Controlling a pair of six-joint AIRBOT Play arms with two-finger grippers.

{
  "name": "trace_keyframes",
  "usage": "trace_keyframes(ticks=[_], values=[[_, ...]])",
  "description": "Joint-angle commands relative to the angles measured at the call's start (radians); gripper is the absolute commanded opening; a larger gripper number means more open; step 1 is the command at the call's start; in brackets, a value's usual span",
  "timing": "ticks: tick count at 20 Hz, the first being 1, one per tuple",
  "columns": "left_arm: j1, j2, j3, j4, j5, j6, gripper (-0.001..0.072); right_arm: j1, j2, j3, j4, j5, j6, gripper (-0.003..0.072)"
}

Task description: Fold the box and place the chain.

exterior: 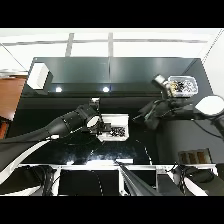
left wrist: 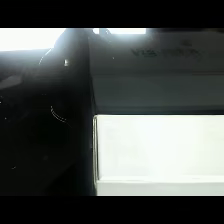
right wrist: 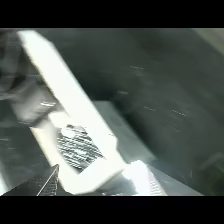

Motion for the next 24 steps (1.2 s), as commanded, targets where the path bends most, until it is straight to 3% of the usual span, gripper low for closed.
trace_keyframes(ticks=[1, 8, 9, 11, 12, 13, 16, 19, 21, 24], values=[[0.000, 0.000, 0.001, -0.003, 0.043, -0.010, 0.0027, -0.201, 0.015, 0.013, -0.066, 0.073, 0.030, 0.0620], [0.000, -0.002, 0.001, 0.002, 0.081, -0.025, 0.0031, -0.259, 0.015, 0.012, -0.066, 0.074, 0.051, 0.0619], [0.000, -0.002, 0.003, 0.002, 0.080, -0.023, 0.0073, -0.259, 0.015, 0.012, -0.066, 0.074, 0.051, 0.0619], [0.000, 0.002, 0.029, 0.006, 0.051, 0.004, 0.0422, -0.259, 0.015, 0.012, -0.067, 0.074, 0.051, 0.0619], [0.001, 0.006, 0.051, 0.017, 0.028, 0.028, 0.0542, -0.259, 0.015, 0.011, -0.068, 0.074, 0.051, 0.0620], [0.002, 0.015, 0.077, 0.033, -0.003, 0.063, 0.0576, -0.259, 0.015, 0.011, -0.069, 0.074, 0.051, 0.0620], [0.016, 0.074, 0.140, 0.055, -0.129, 0.251, 0.0574, -0.259, 0.015, 0.011, -0.071, 0.074, 0.054, 0.0620], [0.046, 0.214, 0.120, 0.055, -0.259, 0.533, 0.0573, -0.259, 0.015, 0.011, -0.076, 0.074, 0.054, 0.0620], [0.085, 0.358, 0.052, 0.055, -0.279, 0.694, 0.0572, -0.259, 0.015, 0.010, -0.077, 0.074, 0.054, 0.0620], [0.297, 0.600, -0.125, 0.046, -0.240, 0.825, 0.0572, -0.259, 0.015, 0.010, -0.073, 0.073, 0.054, 0.0620]])
